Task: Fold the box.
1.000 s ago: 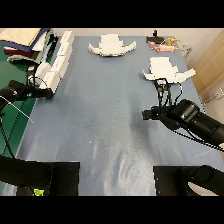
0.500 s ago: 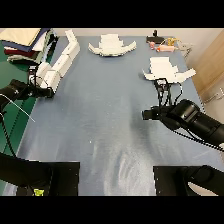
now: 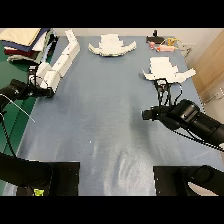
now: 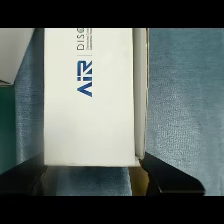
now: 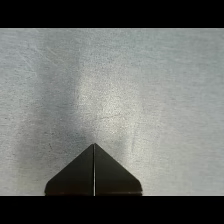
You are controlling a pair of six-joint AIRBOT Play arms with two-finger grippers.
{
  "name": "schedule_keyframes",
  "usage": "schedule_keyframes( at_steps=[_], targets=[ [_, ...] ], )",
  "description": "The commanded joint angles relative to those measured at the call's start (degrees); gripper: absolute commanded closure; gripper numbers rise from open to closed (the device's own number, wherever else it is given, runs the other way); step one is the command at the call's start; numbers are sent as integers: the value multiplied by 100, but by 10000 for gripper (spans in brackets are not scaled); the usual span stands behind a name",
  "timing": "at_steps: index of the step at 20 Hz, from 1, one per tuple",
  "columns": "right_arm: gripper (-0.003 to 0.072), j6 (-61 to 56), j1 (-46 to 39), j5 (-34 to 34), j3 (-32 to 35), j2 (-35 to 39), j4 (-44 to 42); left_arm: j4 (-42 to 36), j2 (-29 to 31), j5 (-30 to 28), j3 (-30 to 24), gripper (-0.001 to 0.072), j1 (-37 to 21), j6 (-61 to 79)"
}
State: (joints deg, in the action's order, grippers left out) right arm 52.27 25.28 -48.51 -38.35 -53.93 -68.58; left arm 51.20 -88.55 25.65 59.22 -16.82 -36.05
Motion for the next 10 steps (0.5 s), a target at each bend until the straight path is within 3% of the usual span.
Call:
schedule_keyframes(
  at_steps=[1,2,6,10],
  targets=[
    [682,2,4,0,-2,-2,-11,2,-2,44,4,155,2,-2],
    [681,2,4,0,-2,-2,-24,4,-2,94,4,10,2,-4],
    [682,2,4,-2,-2,-2,-31,90,63,463,7,10,-39,-90],
    [681,4,4,-44,-2,-2,-48,761,553,1322,22,10,-286,-404]
  ],
)
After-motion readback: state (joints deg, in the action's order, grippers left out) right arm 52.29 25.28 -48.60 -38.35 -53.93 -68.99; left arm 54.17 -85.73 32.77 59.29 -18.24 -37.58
